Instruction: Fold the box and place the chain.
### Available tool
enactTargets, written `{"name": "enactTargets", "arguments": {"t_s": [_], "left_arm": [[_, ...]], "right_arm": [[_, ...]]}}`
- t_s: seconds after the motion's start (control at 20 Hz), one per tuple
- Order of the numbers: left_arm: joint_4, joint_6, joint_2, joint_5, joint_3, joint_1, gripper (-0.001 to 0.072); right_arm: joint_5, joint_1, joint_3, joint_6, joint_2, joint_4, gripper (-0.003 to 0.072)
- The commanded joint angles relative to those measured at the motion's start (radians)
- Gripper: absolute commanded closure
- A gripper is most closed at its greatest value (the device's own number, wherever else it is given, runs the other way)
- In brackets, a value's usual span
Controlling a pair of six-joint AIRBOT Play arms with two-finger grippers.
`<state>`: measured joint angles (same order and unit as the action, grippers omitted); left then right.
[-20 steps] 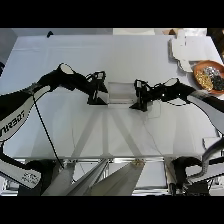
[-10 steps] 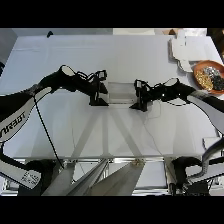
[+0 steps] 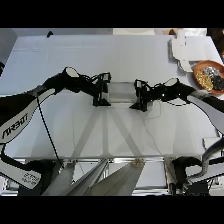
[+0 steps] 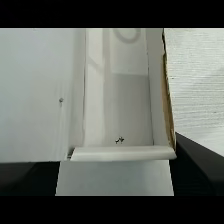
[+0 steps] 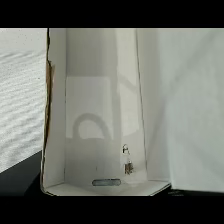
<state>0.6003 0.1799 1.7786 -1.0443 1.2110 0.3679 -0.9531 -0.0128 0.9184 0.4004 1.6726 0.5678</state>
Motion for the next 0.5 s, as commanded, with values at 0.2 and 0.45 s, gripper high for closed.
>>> {"name": "enactTargets", "arguments": {"t_s": [0.2, 0.45], "left_arm": [[0.003, 0.006, 0.065, 0.029, 0.001, 0.004, 0.0014], [0.000, 0.006, 0.065, 0.032, 0.001, 0.006, 0.0015]], "right_arm": [[0.000, 0.000, 0.000, 0.000, -0.001, 0.000, 0.0289], [0.000, 0.000, 0.000, 0.000, -0.001, 0.000, 0.0289]]}}
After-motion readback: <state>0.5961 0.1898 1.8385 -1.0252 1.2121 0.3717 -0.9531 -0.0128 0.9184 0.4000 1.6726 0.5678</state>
